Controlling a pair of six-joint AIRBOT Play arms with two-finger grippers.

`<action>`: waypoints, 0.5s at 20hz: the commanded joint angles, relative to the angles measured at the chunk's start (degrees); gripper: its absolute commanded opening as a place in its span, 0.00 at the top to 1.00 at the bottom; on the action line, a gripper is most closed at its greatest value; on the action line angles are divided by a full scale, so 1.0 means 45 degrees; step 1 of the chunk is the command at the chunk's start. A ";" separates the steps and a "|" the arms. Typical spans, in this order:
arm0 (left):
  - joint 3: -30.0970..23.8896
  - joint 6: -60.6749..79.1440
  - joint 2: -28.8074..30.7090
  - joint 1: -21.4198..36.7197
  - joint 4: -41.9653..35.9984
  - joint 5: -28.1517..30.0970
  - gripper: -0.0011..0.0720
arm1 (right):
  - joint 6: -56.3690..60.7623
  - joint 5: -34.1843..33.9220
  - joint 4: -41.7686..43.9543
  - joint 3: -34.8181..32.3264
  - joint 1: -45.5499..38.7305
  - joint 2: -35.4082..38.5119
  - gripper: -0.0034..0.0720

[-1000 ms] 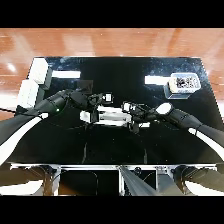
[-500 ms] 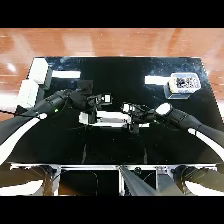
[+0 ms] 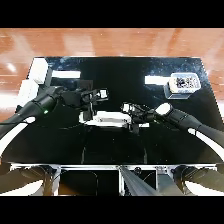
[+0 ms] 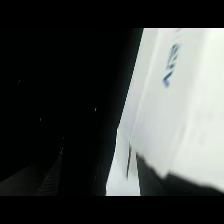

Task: Fold the box and place the chain.

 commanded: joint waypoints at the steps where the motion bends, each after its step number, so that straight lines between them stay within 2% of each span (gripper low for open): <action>1: 0.0010 -0.2642 0.0544 0.0389 0.2370 0.1588 0.21 | 0.0005 0.0005 -0.0015 0.0015 -0.0005 0.0005 0.21; 7: 0.0141 -0.6295 0.0622 0.1593 0.2744 0.4464 0.23 | 0.0005 -0.0005 -0.0015 0.0015 -0.0005 0.0005 0.21; 10: 0.0049 -0.6392 0.0622 0.2001 0.1525 0.4954 0.23 | 0.0005 -0.0058 -0.0015 0.0015 -0.0005 0.0005 0.21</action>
